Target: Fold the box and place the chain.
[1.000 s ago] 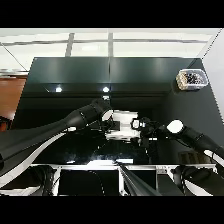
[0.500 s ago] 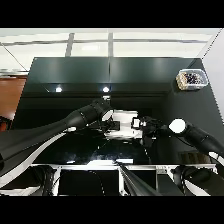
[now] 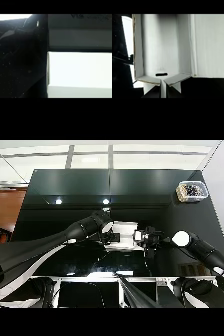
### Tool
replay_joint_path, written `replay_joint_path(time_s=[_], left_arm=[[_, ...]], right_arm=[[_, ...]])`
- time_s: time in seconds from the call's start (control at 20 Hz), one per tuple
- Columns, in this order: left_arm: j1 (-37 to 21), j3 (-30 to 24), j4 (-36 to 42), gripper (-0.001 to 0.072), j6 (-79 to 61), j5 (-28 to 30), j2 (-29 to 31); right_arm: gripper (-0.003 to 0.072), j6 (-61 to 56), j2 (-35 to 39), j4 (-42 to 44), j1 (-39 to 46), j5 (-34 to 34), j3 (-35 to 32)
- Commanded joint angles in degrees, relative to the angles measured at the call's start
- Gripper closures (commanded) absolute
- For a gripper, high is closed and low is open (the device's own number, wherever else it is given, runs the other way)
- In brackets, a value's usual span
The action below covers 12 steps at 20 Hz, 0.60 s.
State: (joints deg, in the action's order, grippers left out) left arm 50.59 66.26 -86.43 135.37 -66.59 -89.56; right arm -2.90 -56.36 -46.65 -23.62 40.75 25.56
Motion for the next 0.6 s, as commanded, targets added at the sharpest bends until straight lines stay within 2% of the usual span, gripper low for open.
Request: replay_joint_path(time_s=[0.0, 0.3, 0.55], left_arm=[[-0.1, 0.1, 0.1, 0.0680, -0.1, 0.0, 0.0], [-0.1, 0.1, 0.1, 0.0679, -0.1, 0.1, 0.0], [-0.1, 0.1, 0.1, 0.0680, -0.1, 0.1, 0.0]], right_arm=[[0.0621, -0.1, -0.3, 6.9, -0.1, -0.6, 0.0], [0.0620, -0.1, -3.5, 17.7, -0.4, -1.9, 0.0], [0.0621, -0.2, -4.9, 17.7, -1.5, -2.5, 0.0]])
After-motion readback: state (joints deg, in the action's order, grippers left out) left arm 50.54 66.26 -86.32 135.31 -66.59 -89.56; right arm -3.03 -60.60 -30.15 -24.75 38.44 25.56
